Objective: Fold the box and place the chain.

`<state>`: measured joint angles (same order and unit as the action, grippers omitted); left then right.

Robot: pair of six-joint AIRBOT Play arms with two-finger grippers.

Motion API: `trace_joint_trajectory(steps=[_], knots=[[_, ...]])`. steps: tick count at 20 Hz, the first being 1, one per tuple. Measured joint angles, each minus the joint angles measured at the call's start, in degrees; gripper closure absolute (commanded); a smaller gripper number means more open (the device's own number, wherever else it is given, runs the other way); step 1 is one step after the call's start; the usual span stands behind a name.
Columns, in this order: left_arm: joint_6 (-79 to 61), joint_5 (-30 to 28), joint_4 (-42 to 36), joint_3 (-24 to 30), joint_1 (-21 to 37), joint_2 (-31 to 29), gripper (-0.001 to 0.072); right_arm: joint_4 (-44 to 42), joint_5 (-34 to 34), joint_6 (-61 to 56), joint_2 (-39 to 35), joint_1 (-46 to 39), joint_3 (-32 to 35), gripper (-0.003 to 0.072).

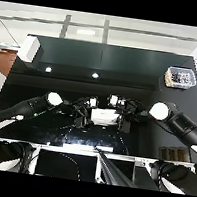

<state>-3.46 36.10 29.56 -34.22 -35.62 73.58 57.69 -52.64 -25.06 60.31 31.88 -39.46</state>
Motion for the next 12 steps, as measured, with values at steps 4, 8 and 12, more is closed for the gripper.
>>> trace_joint_trajectory(steps=[4, 8, 12], knots=[[0.0, -0.1, -0.1, 0.0, 0.0, 0.0, 0.0309, -0.4, 0.4, -0.4, 0.3, 0.5, 0.0, 0.0347], [0.0, -0.1, -0.1, 0.0, 0.0, 0.0, 0.0309, -0.1, 0.0, -3.8, 0.3, 0.6, -0.2, 0.0347], [0.0, -0.1, -0.1, 0.0, 0.0, 0.0, 0.0309, 0.0, -3.1, -11.1, -0.7, -0.6, -2.9, 0.0362]])
